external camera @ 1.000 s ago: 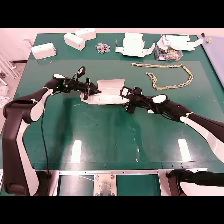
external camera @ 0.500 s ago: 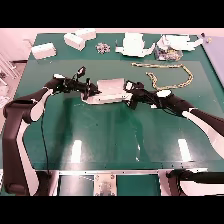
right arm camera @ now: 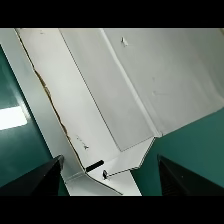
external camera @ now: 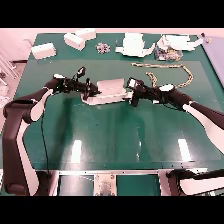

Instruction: Fold the box and place the chain.

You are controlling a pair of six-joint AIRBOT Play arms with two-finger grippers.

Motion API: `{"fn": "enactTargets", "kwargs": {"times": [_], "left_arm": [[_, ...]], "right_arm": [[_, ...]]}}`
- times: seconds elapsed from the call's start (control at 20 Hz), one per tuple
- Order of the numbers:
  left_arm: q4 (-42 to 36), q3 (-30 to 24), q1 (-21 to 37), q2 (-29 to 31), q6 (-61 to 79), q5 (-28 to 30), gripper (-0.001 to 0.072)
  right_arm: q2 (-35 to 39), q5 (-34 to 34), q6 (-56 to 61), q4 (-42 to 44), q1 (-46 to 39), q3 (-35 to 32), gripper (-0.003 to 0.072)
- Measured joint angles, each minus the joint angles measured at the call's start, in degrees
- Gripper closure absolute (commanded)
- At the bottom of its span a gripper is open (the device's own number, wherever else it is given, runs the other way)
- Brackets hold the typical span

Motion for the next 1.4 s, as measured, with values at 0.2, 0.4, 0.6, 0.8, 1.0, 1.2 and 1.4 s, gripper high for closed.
{"fn": "enactTargets", "kwargs": {"times": [0.2,0.4,0.6,0.8,1.0,1.2,1.4], "left_arm": [[0.0,0.0,0.0,0.0,0.0,-0.2,0.0688],[0.1,0.0,0.0,0.0,0.0,-0.9,0.0688],[0.1,0.0,0.0,0.0,0.0,-1.3,0.0688],[0.1,0.0,0.0,0.0,0.0,-1.5,0.0687],[0.1,0.0,0.0,0.0,0.1,-1.6,0.0688],[0.0,0.0,0.0,0.0,0.1,-1.5,0.0688],[0.0,0.0,0.0,0.0,0.1,-1.3,0.0688]], "right_arm": [[-3.0,5.9,-0.3,-0.3,-2.5,3.8,-0.0012],[-5.9,12.4,-0.5,-1.1,-4.1,7.8,-0.0012],[-9.1,17.8,-0.5,-2.5,-4.5,11.9,-0.0011],[-11.4,20.3,-0.5,-3.8,-4.7,14.3,-0.0011],[-12.8,22.8,0.0,-5.0,-4.7,15.0,-0.0012],[-13.7,24.1,0.4,-5.7,-4.5,15.2,-0.0011],[-14.7,25.4,0.5,-6.1,-3.7,15.4,-0.0011]]}}
